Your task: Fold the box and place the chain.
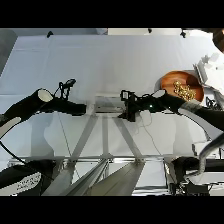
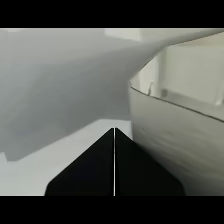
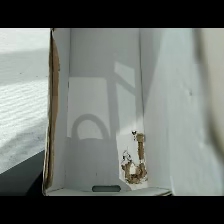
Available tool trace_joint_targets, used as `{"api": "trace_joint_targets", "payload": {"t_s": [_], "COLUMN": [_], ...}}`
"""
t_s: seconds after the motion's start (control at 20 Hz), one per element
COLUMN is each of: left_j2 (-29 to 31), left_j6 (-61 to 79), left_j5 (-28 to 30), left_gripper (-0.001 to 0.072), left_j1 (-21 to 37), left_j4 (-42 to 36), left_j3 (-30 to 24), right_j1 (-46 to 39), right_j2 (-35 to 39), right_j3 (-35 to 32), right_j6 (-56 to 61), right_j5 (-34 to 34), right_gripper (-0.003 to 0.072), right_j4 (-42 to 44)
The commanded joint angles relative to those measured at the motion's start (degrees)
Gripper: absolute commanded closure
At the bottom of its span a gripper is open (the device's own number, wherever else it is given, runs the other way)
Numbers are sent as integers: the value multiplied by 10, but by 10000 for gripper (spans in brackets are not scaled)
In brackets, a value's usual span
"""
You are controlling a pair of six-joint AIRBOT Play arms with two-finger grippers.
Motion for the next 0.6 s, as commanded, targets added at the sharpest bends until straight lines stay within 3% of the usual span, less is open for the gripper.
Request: {"api": "trace_joint_targets", "payload": {"t_s": [0.0, 0.1, 0.55], "left_j2": [6, 17, 52], "left_j6": [0, -1, -2], "left_j5": [8, 16, 20], "left_gripper": [674, 482, 414], "left_j1": [-5, -7, -17], "left_j4": [-52, -53, -57], "left_j3": [0, 0, 0], "right_j1": [0, 0, 0], "right_j2": [0, 0, 0], "right_j3": [0, 0, 0], "right_j6": [0, 0, 0], "right_j5": [0, 0, 0], "right_gripper": [306, 306, 306], "right_j4": [0, 0, 0]}}
